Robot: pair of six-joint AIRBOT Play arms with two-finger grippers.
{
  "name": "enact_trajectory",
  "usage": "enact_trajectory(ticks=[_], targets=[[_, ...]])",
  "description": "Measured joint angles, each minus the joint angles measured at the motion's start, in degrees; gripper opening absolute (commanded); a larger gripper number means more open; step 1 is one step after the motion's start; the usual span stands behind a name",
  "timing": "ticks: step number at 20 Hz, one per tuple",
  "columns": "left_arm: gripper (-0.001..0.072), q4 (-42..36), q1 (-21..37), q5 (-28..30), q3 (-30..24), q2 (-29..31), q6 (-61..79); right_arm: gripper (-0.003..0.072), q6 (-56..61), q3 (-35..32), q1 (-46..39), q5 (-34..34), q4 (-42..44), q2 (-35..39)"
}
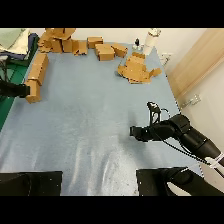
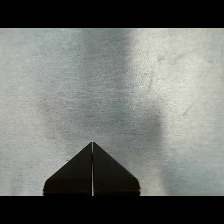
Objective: Fold the box.
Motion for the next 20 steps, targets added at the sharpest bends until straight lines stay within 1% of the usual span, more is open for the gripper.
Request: enact_trajectory(ticks=[2,5,7,9,11,13,15,18,20], targets=[[0.0011,0.02,0.04,-5.05,0.07,4.96,-0.11,0.0004,0.00,-0.02,0.00,-0.02,0.00,0.00],[0.0010,-0.24,-1.57,-14.40,-0.35,9.70,-2.54,0.0004,0.00,0.00,0.00,-0.02,0.02,0.02],[0.0010,-1.05,-5.11,-20.96,-2.12,11.26,-4.48,0.0004,0.00,0.00,0.00,-0.02,0.02,0.00],[0.0011,-3.02,-10.47,-23.93,-5.11,11.96,-5.79,0.0004,0.00,0.00,0.00,-0.04,0.04,0.00],[0.0011,-5.22,-17.35,-23.30,-9.01,12.37,-7.10,0.0004,0.00,0.00,0.00,-0.04,0.02,0.00],[0.0011,-6.73,-24.68,-20.15,-12.76,12.52,-8.55,0.0004,0.00,0.00,0.00,-0.07,0.02,0.00],[0.0012,-8.17,-31.41,-16.44,-15.37,12.61,-9.27,0.0005,0.00,0.00,0.00,-0.07,0.02,0.00],[0.0011,-9.51,-39.82,-10.29,-17.25,12.66,-9.94,0.0004,0.00,0.00,0.00,-0.04,0.02,0.00],[0.0011,-9.92,-44.11,-7.54,-17.81,12.66,-10.12,0.0004,0.00,-0.02,0.00,-0.04,0.02,0.00]])
